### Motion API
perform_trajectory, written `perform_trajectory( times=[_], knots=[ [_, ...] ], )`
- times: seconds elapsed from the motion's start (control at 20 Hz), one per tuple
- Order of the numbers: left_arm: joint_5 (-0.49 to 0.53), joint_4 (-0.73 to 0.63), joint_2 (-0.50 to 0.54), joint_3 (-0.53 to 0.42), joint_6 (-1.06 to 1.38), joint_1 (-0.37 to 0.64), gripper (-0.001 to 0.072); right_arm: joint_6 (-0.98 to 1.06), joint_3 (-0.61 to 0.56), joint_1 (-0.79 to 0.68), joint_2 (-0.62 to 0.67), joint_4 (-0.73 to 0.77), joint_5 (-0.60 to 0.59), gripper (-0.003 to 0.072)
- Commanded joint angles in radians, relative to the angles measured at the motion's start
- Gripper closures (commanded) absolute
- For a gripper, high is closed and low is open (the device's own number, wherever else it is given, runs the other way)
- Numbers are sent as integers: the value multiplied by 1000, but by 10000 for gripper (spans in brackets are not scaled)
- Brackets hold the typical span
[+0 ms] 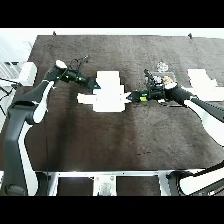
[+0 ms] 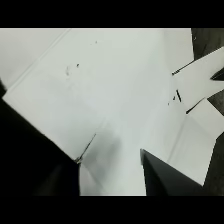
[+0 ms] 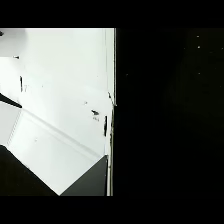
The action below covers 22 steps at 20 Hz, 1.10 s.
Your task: Fold the box and place the chain.
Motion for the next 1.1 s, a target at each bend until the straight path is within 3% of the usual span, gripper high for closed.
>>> perform_trajectory(
  times=[0.0, 0.15, 0.25, 0.45, 0.5, 0.65, 0.75, 0.8, 0.85, 0.9, 1.05],
  knots=[
    [11, -4, -9, 1, 17, -13, 227, -2, 1, 0, 0, 0, 0, 675],
    [14, -4, -9, 1, 16, -13, 258, -2, 1, 0, 0, 0, 0, 675],
    [8, -5, -9, 1, 16, -13, 339, -2, 1, 0, 0, 0, 0, 675],
    [2, -4, -9, 1, 18, -13, 361, -5, 1, 0, 0, 0, 0, 676],
    [-9, -4, -9, 1, 22, -13, 483, -5, 1, 0, 0, -3, 0, 676],
    [-23, -5, -9, 1, 41, -13, 662, -5, 1, 0, 0, -3, 0, 675],
    [-46, -24, -9, 1, 106, -13, 691, -6, 1, -1, 0, -7, 1, 673],
    [-64, -37, -9, 1, 145, -13, 691, -5, 0, -5, 0, -7, 1, 603],
    [-85, -49, -9, 1, 176, -13, 693, -5, 1, -11, 0, -6, 6, 406],
    [-109, -53, -9, 1, 212, -13, 693, -5, 1, -20, 0, 0, 15, 260],
    [-179, -55, -9, 0, 327, -13, 695, -5, 0, -72, 21, 12, 59, 250]
  ],
)
